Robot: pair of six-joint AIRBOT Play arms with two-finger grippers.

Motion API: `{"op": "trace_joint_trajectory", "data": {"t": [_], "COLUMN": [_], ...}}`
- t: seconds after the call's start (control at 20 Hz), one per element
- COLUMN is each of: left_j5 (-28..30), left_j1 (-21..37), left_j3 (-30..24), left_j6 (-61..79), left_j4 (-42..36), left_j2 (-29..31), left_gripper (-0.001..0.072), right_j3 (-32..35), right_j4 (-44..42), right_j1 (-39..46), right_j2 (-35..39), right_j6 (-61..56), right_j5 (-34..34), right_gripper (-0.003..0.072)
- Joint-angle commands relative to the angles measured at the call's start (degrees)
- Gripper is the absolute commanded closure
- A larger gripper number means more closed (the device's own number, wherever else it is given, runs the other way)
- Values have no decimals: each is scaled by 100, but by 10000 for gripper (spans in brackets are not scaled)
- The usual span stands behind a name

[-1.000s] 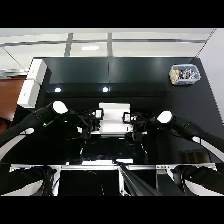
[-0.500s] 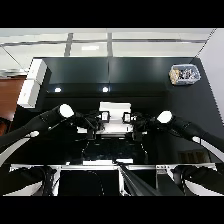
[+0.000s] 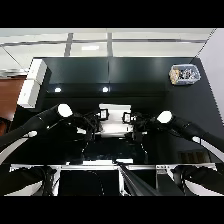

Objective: Fold the box and place the chain.

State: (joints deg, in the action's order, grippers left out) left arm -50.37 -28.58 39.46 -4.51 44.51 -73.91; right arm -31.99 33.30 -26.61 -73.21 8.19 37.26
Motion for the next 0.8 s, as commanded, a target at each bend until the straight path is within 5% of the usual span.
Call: {"op": "trace_joint_trajectory", "data": {"t": [0.0,0.2,0.45,0.6,0.75], "left_j5": [-459,-1370,-1460,-1908,-2118], "left_j1": [402,1609,3287,4127,4286], "left_j3": [20,-28,-297,-678,-833], "left_j6": [-1169,-2201,-5615,-5821,-5392], "left_j4": [695,1161,1130,37,-807], "left_j2": [345,1062,960,481,-188], "left_gripper": [686,687,686,686,686], "right_j3": [0,0,0,0,0], "right_j4": [-2,-2,-2,-2,0], "right_j1": [-4,-4,-4,-4,-4], "right_j2": [-2,-2,-2,-2,-2], "right_j6": [-7,-7,-4,-4,-4], "right_j5": [-2,-2,-2,-2,-2], "right_gripper": [530,530,530,530,530]}}
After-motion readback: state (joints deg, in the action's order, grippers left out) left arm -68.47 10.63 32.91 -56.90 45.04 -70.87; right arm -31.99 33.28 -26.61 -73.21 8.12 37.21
